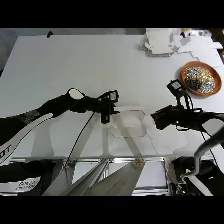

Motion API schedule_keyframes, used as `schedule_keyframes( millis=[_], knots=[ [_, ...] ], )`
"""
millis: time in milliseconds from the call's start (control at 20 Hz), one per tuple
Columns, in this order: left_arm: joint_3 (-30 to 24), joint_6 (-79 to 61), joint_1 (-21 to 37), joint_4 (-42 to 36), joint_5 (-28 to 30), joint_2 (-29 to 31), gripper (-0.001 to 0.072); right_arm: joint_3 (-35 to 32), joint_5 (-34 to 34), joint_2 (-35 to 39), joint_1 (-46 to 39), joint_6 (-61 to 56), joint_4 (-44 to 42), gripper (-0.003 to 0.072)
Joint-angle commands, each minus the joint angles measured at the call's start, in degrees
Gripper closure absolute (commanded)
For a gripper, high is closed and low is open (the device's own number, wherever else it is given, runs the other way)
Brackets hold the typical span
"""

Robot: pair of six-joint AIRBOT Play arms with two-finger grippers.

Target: Fold the box and place the chain.

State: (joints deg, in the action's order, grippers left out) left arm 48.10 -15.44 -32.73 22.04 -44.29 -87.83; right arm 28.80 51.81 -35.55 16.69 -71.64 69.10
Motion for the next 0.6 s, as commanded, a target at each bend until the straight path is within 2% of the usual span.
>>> schedule_keyframes(
  millis=[0,350,550],
  knots=[
    [0.0,0.2,0.0,0.7,0.3,-0.3,0.0704,0.1,0.3,0.0,0.0,0.1,1.6,0.0385],
    [0.0,0.3,-0.1,0.7,0.3,-0.3,0.0701,0.1,0.5,0.0,0.0,3.3,1.6,0.0387],
    [0.0,0.3,-0.1,0.7,0.3,-0.3,0.0701,0.1,3.5,0.0,0.0,10.7,0.9,0.0405]
  ],
)
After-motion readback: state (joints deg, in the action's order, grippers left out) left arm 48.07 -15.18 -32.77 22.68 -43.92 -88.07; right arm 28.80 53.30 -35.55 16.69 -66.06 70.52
